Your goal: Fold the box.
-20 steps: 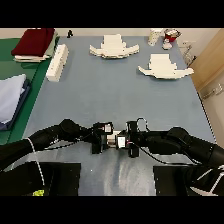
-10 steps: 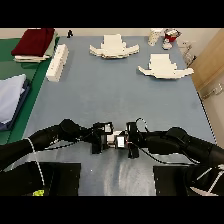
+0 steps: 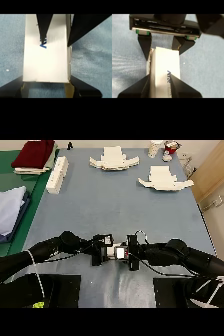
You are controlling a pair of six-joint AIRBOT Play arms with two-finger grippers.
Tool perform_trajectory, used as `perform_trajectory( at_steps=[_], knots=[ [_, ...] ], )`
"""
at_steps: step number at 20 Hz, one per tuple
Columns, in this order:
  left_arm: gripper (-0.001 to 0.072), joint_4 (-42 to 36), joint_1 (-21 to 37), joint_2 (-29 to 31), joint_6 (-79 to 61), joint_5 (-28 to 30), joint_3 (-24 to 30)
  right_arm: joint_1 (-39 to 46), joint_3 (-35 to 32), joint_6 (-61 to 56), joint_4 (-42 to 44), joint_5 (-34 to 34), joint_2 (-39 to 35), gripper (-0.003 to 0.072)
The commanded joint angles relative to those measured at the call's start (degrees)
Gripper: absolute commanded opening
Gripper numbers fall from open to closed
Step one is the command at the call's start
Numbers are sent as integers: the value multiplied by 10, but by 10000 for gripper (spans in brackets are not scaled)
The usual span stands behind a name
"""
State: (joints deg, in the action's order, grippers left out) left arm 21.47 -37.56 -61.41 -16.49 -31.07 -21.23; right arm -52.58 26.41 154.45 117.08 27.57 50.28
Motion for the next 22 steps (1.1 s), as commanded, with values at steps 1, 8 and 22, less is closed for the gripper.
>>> perform_trajectory(
  at_steps=[1,8,22],
  knots=[
    [514,0,0,0,0,0,-1,0,1,-4,2,-1,-11,377],
    [514,0,0,0,0,0,-1,3,0,-55,1,17,-74,441],
    [514,0,0,0,0,0,-1,-11,-167,-291,158,-185,-141,3]
  ],
)
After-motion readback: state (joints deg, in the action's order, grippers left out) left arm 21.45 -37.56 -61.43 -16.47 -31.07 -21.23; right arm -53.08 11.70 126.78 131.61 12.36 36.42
